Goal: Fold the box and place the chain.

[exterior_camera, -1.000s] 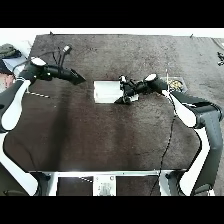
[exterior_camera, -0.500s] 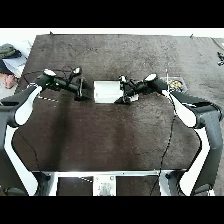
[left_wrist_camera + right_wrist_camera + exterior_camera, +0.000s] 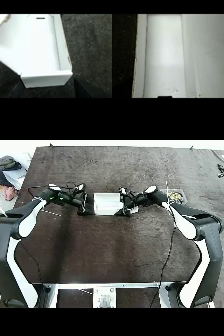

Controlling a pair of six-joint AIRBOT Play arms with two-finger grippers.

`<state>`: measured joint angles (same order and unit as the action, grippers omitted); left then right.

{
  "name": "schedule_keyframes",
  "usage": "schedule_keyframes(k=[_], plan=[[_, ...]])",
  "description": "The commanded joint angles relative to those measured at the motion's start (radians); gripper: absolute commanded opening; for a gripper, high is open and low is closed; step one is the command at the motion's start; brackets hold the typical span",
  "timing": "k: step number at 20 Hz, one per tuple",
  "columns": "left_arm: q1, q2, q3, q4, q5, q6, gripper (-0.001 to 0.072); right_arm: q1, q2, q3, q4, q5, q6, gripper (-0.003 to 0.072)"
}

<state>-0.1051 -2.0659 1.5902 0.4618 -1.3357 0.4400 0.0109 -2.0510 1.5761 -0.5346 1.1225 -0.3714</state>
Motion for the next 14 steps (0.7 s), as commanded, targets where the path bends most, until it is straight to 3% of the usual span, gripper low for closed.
schedule_keyframes(k=[1,14], plan=[[-0.018,-0.002,-0.001,-0.021,0.000,0.006,0.0720,0.000,0.000,0.000,0.000,-0.002,0.001,0.0235],[-0.025,-0.038,-0.001,-0.053,0.086,0.007,0.0720,0.000,0.000,0.000,0.000,-0.002,0.001,0.0235]])
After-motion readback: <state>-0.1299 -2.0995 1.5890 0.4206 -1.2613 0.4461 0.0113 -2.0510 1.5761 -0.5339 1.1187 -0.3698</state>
